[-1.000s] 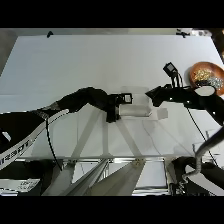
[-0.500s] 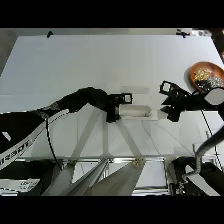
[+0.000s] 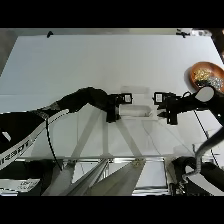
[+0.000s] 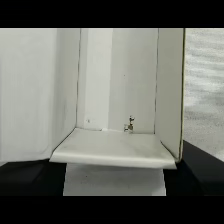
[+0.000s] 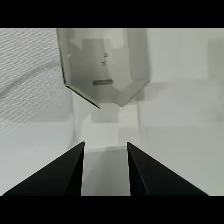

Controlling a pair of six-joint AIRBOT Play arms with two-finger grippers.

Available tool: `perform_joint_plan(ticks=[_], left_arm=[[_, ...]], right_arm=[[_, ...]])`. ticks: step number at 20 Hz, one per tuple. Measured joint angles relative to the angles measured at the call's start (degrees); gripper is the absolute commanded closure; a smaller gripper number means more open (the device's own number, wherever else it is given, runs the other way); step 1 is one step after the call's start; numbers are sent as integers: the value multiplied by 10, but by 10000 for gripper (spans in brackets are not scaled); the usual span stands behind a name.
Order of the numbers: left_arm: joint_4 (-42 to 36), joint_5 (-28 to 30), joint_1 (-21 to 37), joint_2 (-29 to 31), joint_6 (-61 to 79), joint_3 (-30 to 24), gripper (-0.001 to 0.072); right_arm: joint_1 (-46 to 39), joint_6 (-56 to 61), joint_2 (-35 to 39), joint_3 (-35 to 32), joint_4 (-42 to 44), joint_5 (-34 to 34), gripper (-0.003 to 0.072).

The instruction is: Fold the box and place the chain.

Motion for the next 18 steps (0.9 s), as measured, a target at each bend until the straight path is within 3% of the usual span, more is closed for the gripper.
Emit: perform_joint_plan(ticks=[7, 12, 18], left_arm=[[0, 0, 0, 0, 0, 0, 314], [0, 0, 0, 0, 0, 0, 314], [1, 1, 0, 0, 1, 0, 314]], right_arm=[[15, -17, -47, 0, 19, -24, 423], [18, -19, -65, 0, 54, -52, 515], [63, -19, -69, 0, 78, -78, 514]])
